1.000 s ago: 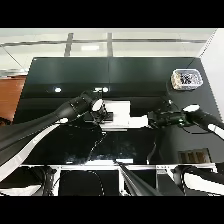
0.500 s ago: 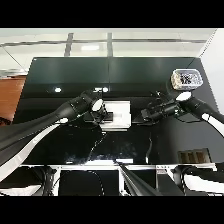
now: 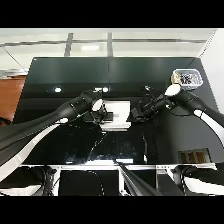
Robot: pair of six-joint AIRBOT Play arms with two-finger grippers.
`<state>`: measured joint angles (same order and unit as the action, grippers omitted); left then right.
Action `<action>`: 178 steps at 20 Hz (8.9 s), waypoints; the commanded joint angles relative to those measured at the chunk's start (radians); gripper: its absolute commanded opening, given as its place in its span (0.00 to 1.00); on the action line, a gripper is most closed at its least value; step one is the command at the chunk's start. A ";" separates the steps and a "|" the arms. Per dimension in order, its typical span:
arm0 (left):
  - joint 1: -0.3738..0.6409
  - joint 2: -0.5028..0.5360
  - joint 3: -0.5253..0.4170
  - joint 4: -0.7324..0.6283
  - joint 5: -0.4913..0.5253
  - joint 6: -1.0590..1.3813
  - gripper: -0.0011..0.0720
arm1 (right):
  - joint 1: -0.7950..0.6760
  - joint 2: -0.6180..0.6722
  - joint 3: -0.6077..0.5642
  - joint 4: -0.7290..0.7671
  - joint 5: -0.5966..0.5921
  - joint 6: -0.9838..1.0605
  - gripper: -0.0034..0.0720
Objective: Fold the box and place the chain.
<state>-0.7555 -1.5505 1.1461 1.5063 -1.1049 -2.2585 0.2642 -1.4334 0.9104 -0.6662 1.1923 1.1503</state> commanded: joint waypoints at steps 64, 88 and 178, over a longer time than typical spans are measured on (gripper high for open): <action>0.000 -0.011 0.000 0.000 -0.008 0.000 0.05 | -0.459 -0.325 0.751 -0.649 -0.079 1.099 1.00; 0.000 -0.011 0.000 0.000 -0.007 0.000 0.05 | -0.520 -0.447 0.930 -0.628 0.040 0.854 0.07; 0.715 0.566 -0.639 -0.871 0.055 1.607 0.87 | -0.054 0.423 0.090 -0.542 0.027 0.417 0.59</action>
<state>-0.2222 -0.9569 0.6304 1.1450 -1.0985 -1.4754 0.2111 -1.0107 1.0012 -1.2083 1.2217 1.5639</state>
